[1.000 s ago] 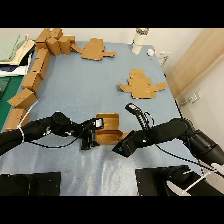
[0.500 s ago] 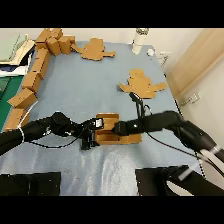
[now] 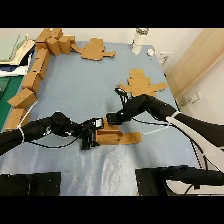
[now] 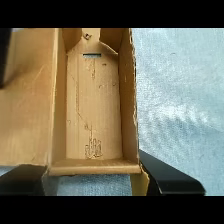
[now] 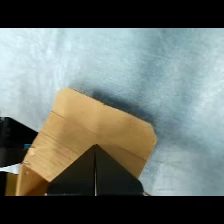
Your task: Fold the box.
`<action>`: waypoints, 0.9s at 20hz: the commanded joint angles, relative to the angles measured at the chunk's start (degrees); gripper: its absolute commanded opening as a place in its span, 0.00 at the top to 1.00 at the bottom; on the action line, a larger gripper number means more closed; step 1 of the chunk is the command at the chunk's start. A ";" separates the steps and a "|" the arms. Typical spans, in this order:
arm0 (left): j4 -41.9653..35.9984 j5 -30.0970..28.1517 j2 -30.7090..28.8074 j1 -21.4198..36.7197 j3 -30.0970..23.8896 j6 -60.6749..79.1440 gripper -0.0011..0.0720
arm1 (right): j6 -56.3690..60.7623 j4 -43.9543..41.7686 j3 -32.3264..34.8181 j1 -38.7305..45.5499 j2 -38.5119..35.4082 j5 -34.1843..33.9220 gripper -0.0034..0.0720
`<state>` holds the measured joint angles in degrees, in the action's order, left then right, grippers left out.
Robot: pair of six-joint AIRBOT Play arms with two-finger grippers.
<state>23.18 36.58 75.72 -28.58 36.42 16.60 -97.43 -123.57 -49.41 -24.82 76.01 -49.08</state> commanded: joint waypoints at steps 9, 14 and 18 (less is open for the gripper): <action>0.02 0.00 0.02 -0.02 0.04 0.07 0.35 | -3.34 -0.44 -1.11 0.09 2.45 -0.94 0.95; 0.00 -0.02 0.02 -0.02 0.04 0.04 0.35 | -4.15 5.38 -1.57 0.55 -7.41 -1.31 0.95; 0.02 0.00 0.02 -0.02 0.04 0.04 0.35 | -3.56 14.10 0.70 0.09 -21.18 -6.88 0.95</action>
